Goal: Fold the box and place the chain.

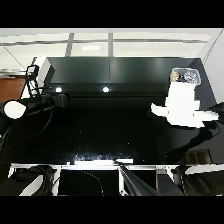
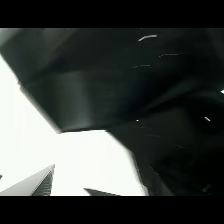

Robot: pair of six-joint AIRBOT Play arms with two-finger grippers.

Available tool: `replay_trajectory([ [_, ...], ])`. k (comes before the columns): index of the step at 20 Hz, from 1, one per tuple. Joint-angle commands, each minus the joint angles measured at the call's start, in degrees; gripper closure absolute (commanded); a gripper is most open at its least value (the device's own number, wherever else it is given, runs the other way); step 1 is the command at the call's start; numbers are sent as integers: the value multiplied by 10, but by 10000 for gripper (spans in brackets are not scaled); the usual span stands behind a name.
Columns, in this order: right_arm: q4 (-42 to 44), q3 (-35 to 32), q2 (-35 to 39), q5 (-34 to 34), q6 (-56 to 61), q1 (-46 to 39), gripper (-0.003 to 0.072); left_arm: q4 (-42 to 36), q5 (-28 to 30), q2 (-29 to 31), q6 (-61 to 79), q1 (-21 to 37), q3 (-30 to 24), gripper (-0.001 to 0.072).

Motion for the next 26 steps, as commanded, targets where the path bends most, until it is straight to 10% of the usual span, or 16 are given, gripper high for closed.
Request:
replay_trajectory([
  [1, -4, 4, -24, 35, -31, 34, -20, 2, 0, -2, 0, 0, 0, 6],
  [3, -10, 4, -25, 45, -33, 50, -11, 2, 0, -2, 0, 0, 0, 6],
  [8, 33, 4, -17, 68, -58, 56, 617, 2, 0, -2, 0, 0, 0, 6],
  [13, 91, -26, 46, 76, -75, 85, 636, 2, 0, -2, 0, 0, 0, 7],
  [20, 137, -274, 326, -79, -89, 140, 635, 2, 0, -6, 0, 0, 0, 7],
  [26, 155, -466, 475, -188, -16, 353, 635, -53, -31, -60, 17, -7, 0, 8],
])
